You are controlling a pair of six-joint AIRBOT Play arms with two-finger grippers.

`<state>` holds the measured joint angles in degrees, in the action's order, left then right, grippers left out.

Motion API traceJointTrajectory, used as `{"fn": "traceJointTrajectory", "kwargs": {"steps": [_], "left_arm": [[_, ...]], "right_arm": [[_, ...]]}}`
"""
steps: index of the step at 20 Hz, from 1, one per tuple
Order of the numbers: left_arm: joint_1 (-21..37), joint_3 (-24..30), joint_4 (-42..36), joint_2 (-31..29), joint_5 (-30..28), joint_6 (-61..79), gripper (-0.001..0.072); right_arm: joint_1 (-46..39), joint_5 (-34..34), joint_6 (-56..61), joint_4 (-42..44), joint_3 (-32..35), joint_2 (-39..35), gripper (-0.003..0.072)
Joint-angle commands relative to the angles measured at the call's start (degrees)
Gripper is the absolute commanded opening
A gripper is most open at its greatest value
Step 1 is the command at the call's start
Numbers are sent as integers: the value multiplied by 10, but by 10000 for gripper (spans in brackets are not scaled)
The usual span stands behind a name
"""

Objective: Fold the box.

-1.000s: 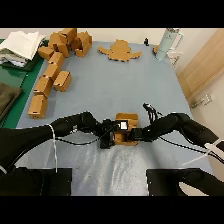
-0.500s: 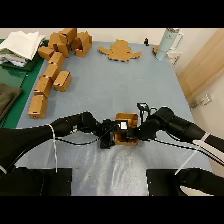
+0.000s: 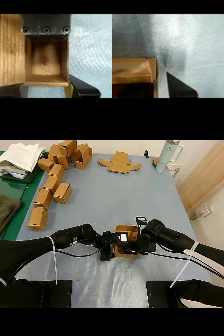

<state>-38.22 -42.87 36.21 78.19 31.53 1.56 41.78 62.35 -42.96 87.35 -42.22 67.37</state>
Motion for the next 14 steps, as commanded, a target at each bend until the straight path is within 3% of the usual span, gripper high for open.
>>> {"fn": "traceJointTrajectory", "kwargs": {"steps": [1,6,10,14], "left_arm": [[0,0,0,0,0,0,513],[0,0,0,0,0,0,512],[0,0,0,0,0,0,513],[0,0,0,0,0,0,513]], "right_arm": [[1,-2,3,8,-1,0,396],[1,1,-6,25,-28,-15,396],[0,76,-3,17,-71,-42,396],[0,99,-3,5,-91,-60,396]]}}
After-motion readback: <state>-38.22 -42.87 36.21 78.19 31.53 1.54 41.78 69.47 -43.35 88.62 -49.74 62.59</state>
